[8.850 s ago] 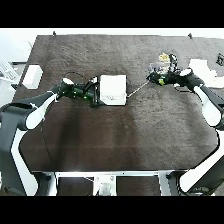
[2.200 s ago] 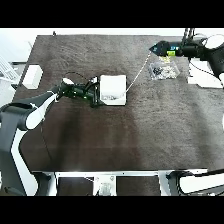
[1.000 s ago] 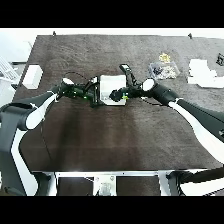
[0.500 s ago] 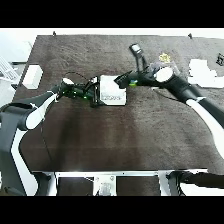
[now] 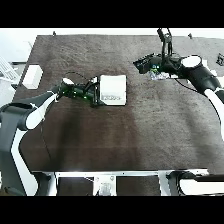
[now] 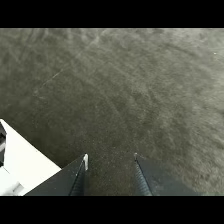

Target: Fold the box and place the chain.

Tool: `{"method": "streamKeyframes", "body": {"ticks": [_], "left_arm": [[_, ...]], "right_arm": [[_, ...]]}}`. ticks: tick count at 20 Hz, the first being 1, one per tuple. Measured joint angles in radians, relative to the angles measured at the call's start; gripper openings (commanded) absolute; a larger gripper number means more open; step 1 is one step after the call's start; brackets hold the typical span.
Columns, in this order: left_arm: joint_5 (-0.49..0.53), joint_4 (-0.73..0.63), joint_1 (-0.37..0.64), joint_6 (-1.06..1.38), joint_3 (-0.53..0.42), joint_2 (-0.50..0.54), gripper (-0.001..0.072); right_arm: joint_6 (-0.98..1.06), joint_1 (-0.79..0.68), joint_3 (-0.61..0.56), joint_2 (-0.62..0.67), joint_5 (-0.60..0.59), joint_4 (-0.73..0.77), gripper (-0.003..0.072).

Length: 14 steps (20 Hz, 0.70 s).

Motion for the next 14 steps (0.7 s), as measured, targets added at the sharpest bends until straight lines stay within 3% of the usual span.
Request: {"method": "streamKeyframes", "body": {"ticks": [8, 14], "left_arm": [[0.0, 0.0, 0.0, 0.0, 0.0, 0.0, 0.0415], [0.0, 0.0, 0.0, 0.0, 0.0, 0.0, 0.0416]], "right_arm": [[-0.08, -0.022, 0.179, -0.234, 0.199, 0.053, 0.0323], [-0.087, -0.023, 0.232, -0.314, 0.301, 0.051, 0.0323]]}}
